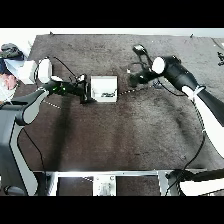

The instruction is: Fold the box and place the chain.

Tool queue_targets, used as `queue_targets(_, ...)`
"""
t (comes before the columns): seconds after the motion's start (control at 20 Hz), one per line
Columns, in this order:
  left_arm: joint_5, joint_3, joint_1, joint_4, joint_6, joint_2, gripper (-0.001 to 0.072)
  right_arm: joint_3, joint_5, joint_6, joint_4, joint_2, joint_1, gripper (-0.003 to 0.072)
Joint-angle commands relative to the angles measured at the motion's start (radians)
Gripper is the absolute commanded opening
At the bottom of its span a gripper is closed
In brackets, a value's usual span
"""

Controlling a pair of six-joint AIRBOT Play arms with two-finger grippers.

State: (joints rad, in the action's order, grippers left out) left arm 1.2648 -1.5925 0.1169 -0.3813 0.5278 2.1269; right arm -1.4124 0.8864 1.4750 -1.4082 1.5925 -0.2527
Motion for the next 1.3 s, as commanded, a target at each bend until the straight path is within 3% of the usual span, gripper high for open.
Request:
queue_targets(0.0,0.000,0.000,0.000,0.000,0.000,0.000,0.0553,0.175,-0.204,0.158,0.038,-0.003,0.140,0.0411)
queue_targets(0.2,0.000,0.000,0.000,0.000,0.000,0.000,0.0553,0.253,-0.351,0.225,0.114,0.012,0.199,0.0411)
queue_targets(0.65,0.000,0.000,0.000,0.000,0.000,0.000,0.0553,0.243,-0.624,0.224,0.340,0.137,0.200,0.0408)
queue_targets(0.75,0.000,0.000,0.000,0.000,0.000,0.000,0.0553,0.227,-0.625,0.224,0.357,0.152,0.200,0.0187)
queue_targets(0.85,0.000,0.000,0.000,0.000,0.000,0.000,0.0553,0.221,-0.625,0.224,0.397,0.159,0.200,0.0135)
queue_targets(0.9,0.000,0.000,0.000,0.000,0.000,0.000,0.0553,0.221,-0.621,0.224,0.402,0.159,0.199,0.0012)
queue_targets(1.15,0.000,0.000,0.000,0.000,0.000,0.000,0.0553,0.221,-0.584,0.163,0.405,0.100,0.142,0.0011)
queue_targets(1.2,0.000,0.000,0.000,0.000,0.000,0.000,0.0553,0.221,-0.551,0.163,0.400,0.084,0.141,0.0040)
queue_targets(1.25,0.000,0.000,0.000,0.000,0.000,0.000,0.0553,0.222,-0.514,0.163,0.379,0.074,0.146,0.0194)
